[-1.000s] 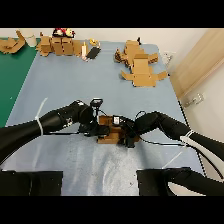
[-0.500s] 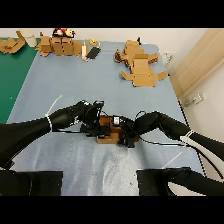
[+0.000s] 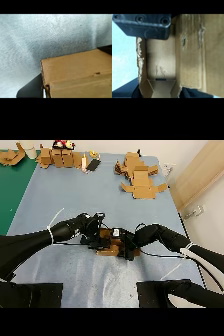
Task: Fold the box.
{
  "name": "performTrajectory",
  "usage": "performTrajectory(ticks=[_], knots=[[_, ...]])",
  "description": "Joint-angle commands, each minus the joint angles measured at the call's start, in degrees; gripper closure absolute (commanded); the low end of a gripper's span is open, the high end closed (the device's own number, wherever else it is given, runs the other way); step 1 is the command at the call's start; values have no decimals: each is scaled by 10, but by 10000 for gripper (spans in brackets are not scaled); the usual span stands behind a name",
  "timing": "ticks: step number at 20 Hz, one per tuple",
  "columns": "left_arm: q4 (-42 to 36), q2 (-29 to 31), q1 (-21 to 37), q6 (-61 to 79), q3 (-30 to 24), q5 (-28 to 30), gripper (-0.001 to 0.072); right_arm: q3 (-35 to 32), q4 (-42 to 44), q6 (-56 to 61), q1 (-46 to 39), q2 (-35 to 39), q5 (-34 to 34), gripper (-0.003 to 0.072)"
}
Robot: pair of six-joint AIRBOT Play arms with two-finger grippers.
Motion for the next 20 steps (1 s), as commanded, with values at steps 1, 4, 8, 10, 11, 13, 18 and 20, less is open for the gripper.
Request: performTrajectory(ticks=[1,4,8,10,11,13,18,20], knots=[[-6,-2,-6,0,0,3,557,1,0,0,0,0,3,177],[-6,-2,-7,-2,2,-2,148,1,0,0,0,0,3,177],[-5,3,-4,5,2,-30,147,1,0,0,0,0,5,177],[2,17,-4,9,2,-38,147,1,-3,0,0,0,11,177],[8,26,-4,9,2,-38,148,1,-4,0,0,0,15,177],[30,52,-4,9,2,-42,148,1,-4,0,0,0,20,177],[68,113,7,9,2,-52,148,1,-4,0,0,0,28,177],[68,130,17,20,2,-66,148,1,-4,0,0,0,27,177]])
